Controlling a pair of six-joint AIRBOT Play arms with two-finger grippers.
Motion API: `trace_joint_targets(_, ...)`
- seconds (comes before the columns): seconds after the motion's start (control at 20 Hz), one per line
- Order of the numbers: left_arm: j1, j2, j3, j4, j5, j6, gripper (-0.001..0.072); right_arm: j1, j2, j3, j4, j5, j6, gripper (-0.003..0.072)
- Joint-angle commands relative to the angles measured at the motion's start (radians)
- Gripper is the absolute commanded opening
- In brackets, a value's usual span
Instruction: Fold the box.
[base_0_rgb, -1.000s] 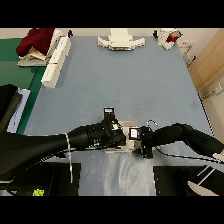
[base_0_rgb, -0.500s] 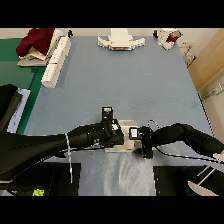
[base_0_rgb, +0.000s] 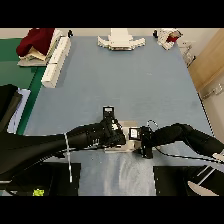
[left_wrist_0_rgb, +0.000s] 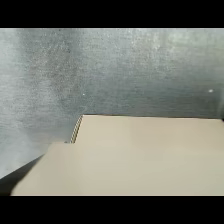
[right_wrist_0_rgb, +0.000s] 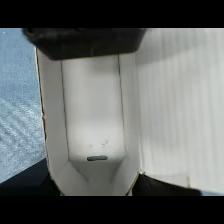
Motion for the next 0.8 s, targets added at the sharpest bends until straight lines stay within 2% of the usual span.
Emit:
trace_joint_targets(0.0, 0.0, 0.035, 0.022, -0.003, -0.061, 0.032, 0.051, 0.0, 0.001, 0.001, -0.001, 0.0, 0.002, 0.0529)
trace_joint_targets(0.15, 0.0, 0.117, 0.044, -0.005, -0.18, 0.079, 0.051, 0.0, 0.001, 0.001, -0.001, 0.0, 0.002, 0.0529)
trace_joint_targets(0.35, 0.0, 0.269, 0.044, -0.084, -0.34, 0.121, 0.049, 0.0, 0.001, 0.001, -0.001, 0.0, 0.002, 0.0529)
trace_joint_targets(0.4, 0.0, 0.3, 0.044, -0.09, -0.373, 0.141, 0.0195, 0.0, 0.001, 0.001, -0.001, 0.0, 0.002, 0.0529)
trace_joint_targets(0.45, 0.0, 0.324, 0.043, -0.09, -0.383, 0.21, 0.0011, 0.0, 0.001, 0.001, -0.001, 0.0, 0.002, 0.0529)
trace_joint_targets(0.75, 0.003, 0.35, 0.041, -0.041, -0.289, 0.552, 0.0013, 0.0, 0.001, 0.001, -0.001, 0.0, 0.002, 0.0529)
